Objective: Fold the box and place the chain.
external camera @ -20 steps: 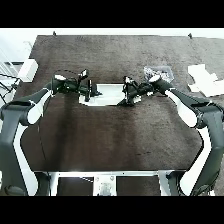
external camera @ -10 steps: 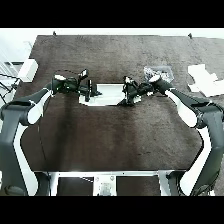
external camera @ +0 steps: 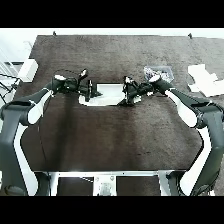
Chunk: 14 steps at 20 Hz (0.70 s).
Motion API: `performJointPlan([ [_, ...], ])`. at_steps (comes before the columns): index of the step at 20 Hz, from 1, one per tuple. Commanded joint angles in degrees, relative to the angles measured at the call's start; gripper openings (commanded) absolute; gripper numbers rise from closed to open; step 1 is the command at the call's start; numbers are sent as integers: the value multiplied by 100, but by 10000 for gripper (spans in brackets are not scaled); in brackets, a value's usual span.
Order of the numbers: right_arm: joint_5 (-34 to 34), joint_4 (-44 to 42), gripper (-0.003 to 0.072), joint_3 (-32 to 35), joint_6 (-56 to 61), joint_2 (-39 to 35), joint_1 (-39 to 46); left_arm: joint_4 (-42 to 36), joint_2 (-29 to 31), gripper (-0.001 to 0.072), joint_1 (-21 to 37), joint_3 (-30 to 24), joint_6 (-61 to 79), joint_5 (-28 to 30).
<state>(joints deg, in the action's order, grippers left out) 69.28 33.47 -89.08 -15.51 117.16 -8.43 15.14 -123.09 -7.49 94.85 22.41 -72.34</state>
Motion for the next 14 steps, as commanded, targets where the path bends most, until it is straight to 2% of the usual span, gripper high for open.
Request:
performJointPlan([
  [1,0,0,588,2,2,2,-7,-85,4,311,4,2,13,-205],
  [5,0,0,588,2,2,2,-7,-168,15,312,105,138,4,-697],
  [12,0,0,588,2,2,2,-7,-308,487,308,796,264,-144,-1412],
  [13,0,0,588,2,0,2,-7,-289,590,134,844,271,-157,-1547],
  [14,0,0,588,2,0,2,-7,-245,684,19,874,291,-138,-1735],
])
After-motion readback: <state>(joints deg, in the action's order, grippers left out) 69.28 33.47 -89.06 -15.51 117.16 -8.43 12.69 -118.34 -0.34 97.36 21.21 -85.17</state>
